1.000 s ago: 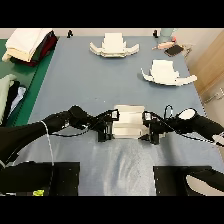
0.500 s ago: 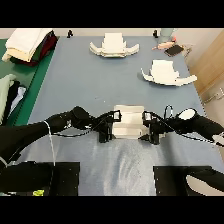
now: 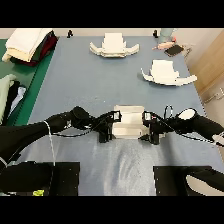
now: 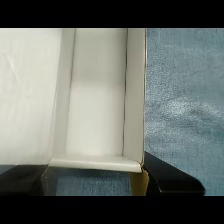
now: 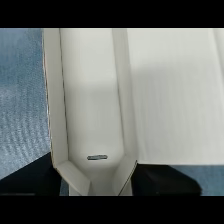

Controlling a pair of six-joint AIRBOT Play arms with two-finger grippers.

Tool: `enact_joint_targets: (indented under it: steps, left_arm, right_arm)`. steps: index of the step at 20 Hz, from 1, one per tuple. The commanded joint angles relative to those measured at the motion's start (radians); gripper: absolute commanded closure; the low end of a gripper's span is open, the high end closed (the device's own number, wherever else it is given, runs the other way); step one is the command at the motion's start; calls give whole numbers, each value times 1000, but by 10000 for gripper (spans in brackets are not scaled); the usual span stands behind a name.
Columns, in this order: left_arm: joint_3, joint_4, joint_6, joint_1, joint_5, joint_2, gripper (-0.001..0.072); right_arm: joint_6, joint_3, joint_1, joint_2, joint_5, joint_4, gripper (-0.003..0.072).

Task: Fold the box.

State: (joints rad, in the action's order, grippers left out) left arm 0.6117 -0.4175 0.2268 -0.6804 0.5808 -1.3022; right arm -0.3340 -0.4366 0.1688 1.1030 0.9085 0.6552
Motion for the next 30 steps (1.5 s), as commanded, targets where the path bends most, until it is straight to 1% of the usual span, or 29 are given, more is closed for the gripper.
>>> enact_joint_targets:
  steps: [1,12,13,14,17,20,22,24,27,28,30]
  left_arm:
    - [0,-1,1,1,3,-1,229]
    - [0,-1,1,1,3,-1,229]
    - [0,-1,1,1,3,-1,229]
    - [0,-1,1,1,3,-1,229]
    - [0,-1,1,1,3,-1,229]
    - [0,-1,1,1,3,-1,229]
    - [0,-1,1,1,3,-1,229]
    - [0,-1,1,1,3,-1,229]
    - [0,-1,1,1,3,-1,230]
    - [0,-1,1,1,3,-1,229]
    - [0,-1,1,1,3,-1,230]
  right_arm:
    - [0,-1,1,1,-1,-1,174]
    - [1,-1,1,1,-1,-1,173]
    - [2,-1,1,0,0,-2,109]
    - [2,-1,1,-1,-3,-12,-34]
    - [56,-1,0,-1,6,-18,-34]
    - [56,-3,-4,-8,9,-12,-34]
    - [105,-3,-24,-46,63,35,-34]
    - [176,-3,-56,-112,141,102,-34]
    - [263,-3,-102,-234,179,188,-34]
    - [284,-3,-120,-280,196,197,-34]
    - [339,-3,-140,-369,232,159,-34]
